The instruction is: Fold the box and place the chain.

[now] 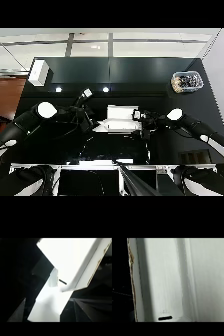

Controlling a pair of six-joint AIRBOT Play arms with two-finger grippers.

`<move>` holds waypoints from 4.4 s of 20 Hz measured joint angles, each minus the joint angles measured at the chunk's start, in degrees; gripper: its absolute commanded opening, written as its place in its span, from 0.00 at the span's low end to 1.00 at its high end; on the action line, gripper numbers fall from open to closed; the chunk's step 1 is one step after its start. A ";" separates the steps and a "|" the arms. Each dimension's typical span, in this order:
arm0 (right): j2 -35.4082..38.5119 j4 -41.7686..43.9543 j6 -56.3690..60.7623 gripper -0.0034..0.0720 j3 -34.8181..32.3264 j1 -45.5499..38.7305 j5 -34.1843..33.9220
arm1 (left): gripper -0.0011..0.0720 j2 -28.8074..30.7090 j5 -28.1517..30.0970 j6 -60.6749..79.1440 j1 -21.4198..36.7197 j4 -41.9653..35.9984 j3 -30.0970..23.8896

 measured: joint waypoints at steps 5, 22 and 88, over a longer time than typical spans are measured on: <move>0.00 0.00 0.02 0.12 0.00 0.00 -0.07 | 0.96 -0.07 0.61 16.02 -1.01 0.94 -1.05; 0.00 0.02 0.04 0.12 0.00 0.00 -0.09 | 0.38 -8.92 8.76 24.59 -8.46 -8.31 -1.20; 0.00 0.02 0.07 0.12 0.00 0.00 -0.09 | 0.24 -18.64 -12.04 -36.79 9.20 -16.06 -1.09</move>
